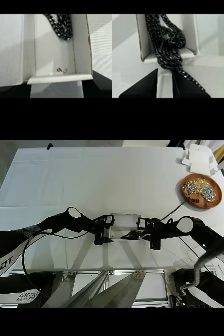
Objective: Fold the box and place the chain.
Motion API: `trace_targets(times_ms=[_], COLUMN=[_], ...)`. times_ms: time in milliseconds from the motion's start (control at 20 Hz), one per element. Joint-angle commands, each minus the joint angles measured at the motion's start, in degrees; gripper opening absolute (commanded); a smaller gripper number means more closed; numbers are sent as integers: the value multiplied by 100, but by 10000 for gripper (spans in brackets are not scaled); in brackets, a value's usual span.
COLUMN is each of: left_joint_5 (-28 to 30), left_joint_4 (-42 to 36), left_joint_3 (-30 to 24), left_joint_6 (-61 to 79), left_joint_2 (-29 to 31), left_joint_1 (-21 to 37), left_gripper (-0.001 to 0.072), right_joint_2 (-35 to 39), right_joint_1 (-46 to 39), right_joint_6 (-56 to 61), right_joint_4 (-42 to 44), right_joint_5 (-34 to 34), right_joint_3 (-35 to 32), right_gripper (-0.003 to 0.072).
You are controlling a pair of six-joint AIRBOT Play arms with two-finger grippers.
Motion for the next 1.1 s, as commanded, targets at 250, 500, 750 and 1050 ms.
trace_targets(times_ms=[250,500,750,1050], left_joint_5=[2,0,0,0], left_joint_4=[0,0,0,0], left_joint_3=[-2,-4,-2,-2], left_joint_6=[2,2,0,0], left_joint_2=[2,2,2,2], left_joint_1=[4,4,4,4], left_gripper=[315,315,315,315], right_joint_2=[-280,-286,131,1349], right_joint_1=[-2,-2,-4,-2], right_joint_6=[-205,-201,-57,553], right_joint_4=[341,337,-186,-638], right_joint_5=[-149,-262,-293,-267], right_joint_3=[-4,-4,-4,-2], right_gripper=[148,13,12,13])
